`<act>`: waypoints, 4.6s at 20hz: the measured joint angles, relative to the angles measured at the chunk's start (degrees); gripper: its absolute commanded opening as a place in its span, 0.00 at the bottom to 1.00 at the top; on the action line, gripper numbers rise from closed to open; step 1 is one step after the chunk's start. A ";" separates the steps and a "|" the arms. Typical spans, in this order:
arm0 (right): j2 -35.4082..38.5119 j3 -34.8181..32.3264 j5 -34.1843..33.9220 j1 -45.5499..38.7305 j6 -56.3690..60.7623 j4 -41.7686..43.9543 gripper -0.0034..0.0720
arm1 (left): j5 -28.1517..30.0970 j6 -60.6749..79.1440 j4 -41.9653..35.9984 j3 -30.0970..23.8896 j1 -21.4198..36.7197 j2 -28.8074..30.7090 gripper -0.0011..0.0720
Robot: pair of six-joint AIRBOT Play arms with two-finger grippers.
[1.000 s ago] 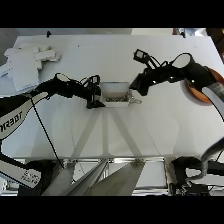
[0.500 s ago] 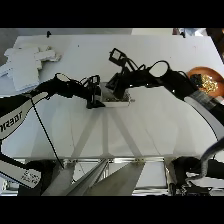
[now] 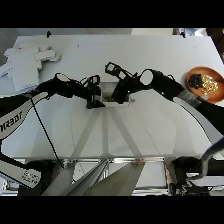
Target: Fold the box and place the chain.
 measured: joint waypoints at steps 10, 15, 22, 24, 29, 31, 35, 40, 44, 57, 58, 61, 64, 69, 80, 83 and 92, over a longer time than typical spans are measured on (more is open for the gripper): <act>9.18 0.00 16.09 -13.42 -3.96 -3.17 0.59 | 0.00 0.00 0.00 0.00 0.00 0.00 0.78; 4.74 0.00 19.71 -20.79 -13.97 -1.99 0.60 | 0.00 0.00 0.00 0.00 0.00 0.00 0.78; -5.38 0.00 20.02 -19.26 -24.98 1.62 0.60 | 0.00 0.00 0.00 0.00 0.00 0.00 0.78; -6.91 0.00 18.60 -18.21 -27.58 2.82 0.60 | 0.00 0.00 0.00 0.00 0.00 0.00 0.78; -8.20 0.00 16.02 -15.98 -32.92 4.87 0.57 | 0.00 0.02 0.02 0.00 0.00 0.00 0.78; -8.41 0.00 15.28 -15.32 -34.07 4.92 0.34 | -0.02 0.02 0.02 0.00 0.00 0.00 0.78; -8.63 0.00 14.27 -14.71 -34.93 4.87 0.06 | -0.02 0.00 0.02 0.02 0.02 0.00 0.78; -8.68 0.00 16.70 -14.51 -33.38 0.02 0.06 | 0.02 0.00 0.00 0.02 0.00 0.00 0.78; -7.08 0.00 18.32 -14.51 -28.57 -3.74 0.06 | 0.02 0.00 0.00 0.02 0.00 0.00 0.78; 3.76 0.02 17.27 -14.01 -28.13 19.98 0.06 | 0.02 0.00 0.00 0.00 0.00 0.00 0.78; 3.85 0.02 16.24 -13.66 -28.79 21.57 0.06 | 0.02 0.00 0.00 0.00 0.00 0.00 0.78; 3.50 0.02 13.42 -11.85 -30.16 24.92 0.06 | 0.02 0.00 0.00 0.00 0.00 0.00 0.78; 1.79 0.02 11.93 -9.79 -31.06 26.21 0.06 | 0.00 0.00 0.00 0.02 0.00 0.00 0.78; -2.01 0.02 11.58 -8.33 -28.46 22.62 0.34 | 0.00 0.00 0.00 0.02 0.00 0.00 0.78; 3.67 -0.96 22.60 -21.51 -26.05 14.84 0.47 | 0.00 0.02 0.00 0.00 0.00 0.00 0.78; 3.98 -4.50 21.00 -24.44 -30.27 13.35 0.46 | 0.00 0.02 0.00 0.00 0.00 0.00 0.78; -1.53 -9.94 15.74 -21.79 -44.04 16.52 0.47 | 0.00 0.00 0.00 0.02 0.00 0.00 0.78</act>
